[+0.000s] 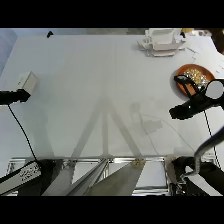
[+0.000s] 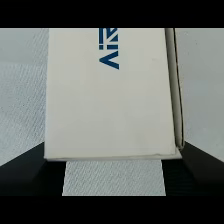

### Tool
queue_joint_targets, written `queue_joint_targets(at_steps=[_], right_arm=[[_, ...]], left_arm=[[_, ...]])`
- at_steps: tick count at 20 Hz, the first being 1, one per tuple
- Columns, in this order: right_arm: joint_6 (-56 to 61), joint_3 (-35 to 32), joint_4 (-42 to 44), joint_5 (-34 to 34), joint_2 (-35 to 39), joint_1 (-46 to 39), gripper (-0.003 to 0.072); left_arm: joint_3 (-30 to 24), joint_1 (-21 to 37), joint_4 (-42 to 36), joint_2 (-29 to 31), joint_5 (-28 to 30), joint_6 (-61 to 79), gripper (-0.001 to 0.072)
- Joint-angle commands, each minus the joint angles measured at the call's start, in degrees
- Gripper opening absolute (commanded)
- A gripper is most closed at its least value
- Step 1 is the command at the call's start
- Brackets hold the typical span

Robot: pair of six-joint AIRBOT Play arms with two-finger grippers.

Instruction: Fold the box and place the chain.

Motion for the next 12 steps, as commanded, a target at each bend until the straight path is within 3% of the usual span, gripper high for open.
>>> queue_joint_targets(at_steps=[1, 7, 9, 10, 12], right_arm=[[0.0, 0.1, 0.0, 0.0, 0.0, 0.0, 0.0016], [0.0, 0.1, 0.0, 0.0, 0.0, 0.0, 0.0016], [0.0, 0.1, 0.0, 0.0, 0.0, 0.0, 0.0016], [0.0, 0.1, 0.0, 0.0, 0.0, 0.0, 0.0016], [0.0, 0.1, 0.0, 0.0, 0.0, 0.0, 0.0016]], left_arm=[[0.0, 0.2, 0.6, -1.1, -0.1, -0.5, 0.0227], [0.0, 0.1, 0.6, -1.1, -0.3, -0.5, 0.0253], [0.0, 0.1, 0.6, -1.2, -0.1, -0.4, 0.0515], [0.0, 0.1, 0.6, -1.4, -0.1, -0.3, 0.0588], [0.0, 0.1, 0.7, -1.8, -0.8, -0.3, 0.0662]])
